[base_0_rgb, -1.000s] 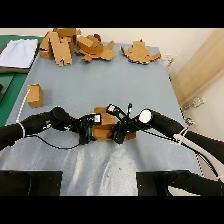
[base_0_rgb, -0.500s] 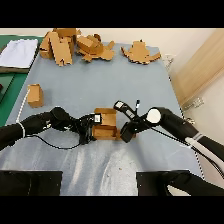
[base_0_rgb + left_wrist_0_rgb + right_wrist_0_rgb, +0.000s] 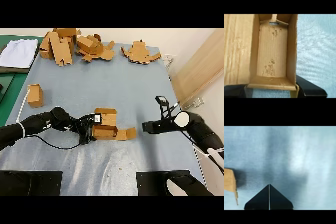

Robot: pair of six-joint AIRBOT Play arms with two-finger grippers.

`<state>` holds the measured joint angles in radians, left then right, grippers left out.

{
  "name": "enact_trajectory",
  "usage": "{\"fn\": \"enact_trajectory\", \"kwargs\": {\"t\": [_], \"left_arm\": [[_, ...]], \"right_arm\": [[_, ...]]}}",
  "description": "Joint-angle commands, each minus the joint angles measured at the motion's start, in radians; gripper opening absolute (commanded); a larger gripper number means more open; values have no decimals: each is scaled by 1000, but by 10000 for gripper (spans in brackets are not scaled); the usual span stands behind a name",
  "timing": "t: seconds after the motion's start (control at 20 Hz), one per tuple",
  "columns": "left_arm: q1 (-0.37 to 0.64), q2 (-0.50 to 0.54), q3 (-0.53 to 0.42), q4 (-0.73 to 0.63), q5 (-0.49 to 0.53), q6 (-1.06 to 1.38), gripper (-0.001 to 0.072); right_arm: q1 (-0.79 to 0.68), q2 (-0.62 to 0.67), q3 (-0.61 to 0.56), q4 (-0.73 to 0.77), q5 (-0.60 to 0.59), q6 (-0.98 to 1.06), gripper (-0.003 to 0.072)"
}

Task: Fold the box.

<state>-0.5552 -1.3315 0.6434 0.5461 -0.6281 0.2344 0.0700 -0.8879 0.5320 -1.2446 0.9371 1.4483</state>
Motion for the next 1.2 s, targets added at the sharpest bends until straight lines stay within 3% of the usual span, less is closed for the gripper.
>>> {"fn": "enact_trajectory", "kwargs": {"t": [0.0, 0.4, 0.65, 0.7, 0.75, 1.0, 1.05, 1.15], "left_arm": [[0, -1, 0, 0, 0, 0, 457], [0, -1, 0, 0, 0, 0, 457], [0, -2, 0, 0, 38, 0, 457], [0, -2, -1, 1, 53, 1, 457], [0, -2, 0, 0, 61, 0, 457], [0, -2, -1, 0, 21, 0, 457], [0, -2, 0, 0, 17, 1, 456], [0, -2, 0, 0, 15, 0, 456]], "right_arm": [[11, -47, -86, 269, -77, -56, 3], [258, -181, -82, 503, -220, -143, 3], [267, -92, -30, 409, -205, -87, 4], [267, -75, -29, 406, -196, -76, 33], [267, -66, -29, 417, -182, -71, 121], [267, -40, -22, 446, -175, -40, 139], [267, -32, -16, 449, -175, -34, 229], [267, -27, -10, 475, -171, -33, 257]]}}
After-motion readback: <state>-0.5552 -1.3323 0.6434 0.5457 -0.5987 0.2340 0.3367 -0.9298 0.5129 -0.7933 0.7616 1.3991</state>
